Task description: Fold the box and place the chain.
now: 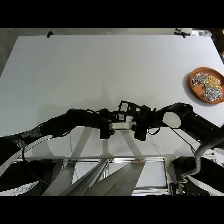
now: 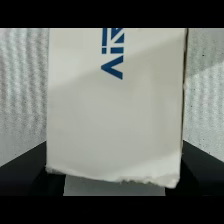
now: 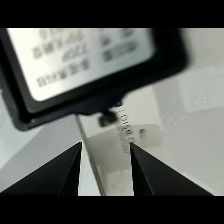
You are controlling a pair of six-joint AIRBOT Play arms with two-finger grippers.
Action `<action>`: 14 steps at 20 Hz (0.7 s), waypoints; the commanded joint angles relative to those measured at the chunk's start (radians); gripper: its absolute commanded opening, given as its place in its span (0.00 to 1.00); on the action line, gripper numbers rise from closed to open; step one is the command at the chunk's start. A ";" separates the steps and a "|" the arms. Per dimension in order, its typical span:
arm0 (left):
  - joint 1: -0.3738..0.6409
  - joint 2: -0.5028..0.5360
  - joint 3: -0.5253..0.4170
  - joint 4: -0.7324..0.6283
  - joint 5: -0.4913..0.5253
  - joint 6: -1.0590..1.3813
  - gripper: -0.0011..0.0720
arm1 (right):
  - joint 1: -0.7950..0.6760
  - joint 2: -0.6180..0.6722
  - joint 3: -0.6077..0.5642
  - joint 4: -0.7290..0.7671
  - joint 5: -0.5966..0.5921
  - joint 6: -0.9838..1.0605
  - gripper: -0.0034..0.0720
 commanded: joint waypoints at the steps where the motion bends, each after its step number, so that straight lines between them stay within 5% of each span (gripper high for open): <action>1: 0.000 -0.001 0.000 0.000 0.000 0.000 0.36 | 0.001 0.056 0.000 0.012 -0.046 0.002 0.50; 3: 0.000 -0.001 0.000 0.000 0.000 0.000 0.36 | 0.001 0.093 0.000 0.058 -0.068 0.001 0.48; 5: 0.000 -0.001 0.000 0.000 0.000 0.000 0.36 | 0.001 0.126 0.000 0.104 -0.058 0.002 0.07; 8: 0.000 -0.001 0.000 0.000 0.000 0.000 0.36 | 0.001 0.128 -0.040 0.179 -0.061 0.002 0.06; 14: 0.000 -0.001 0.000 0.000 0.000 0.000 0.36 | 0.001 0.128 -0.225 0.495 -0.390 0.027 0.06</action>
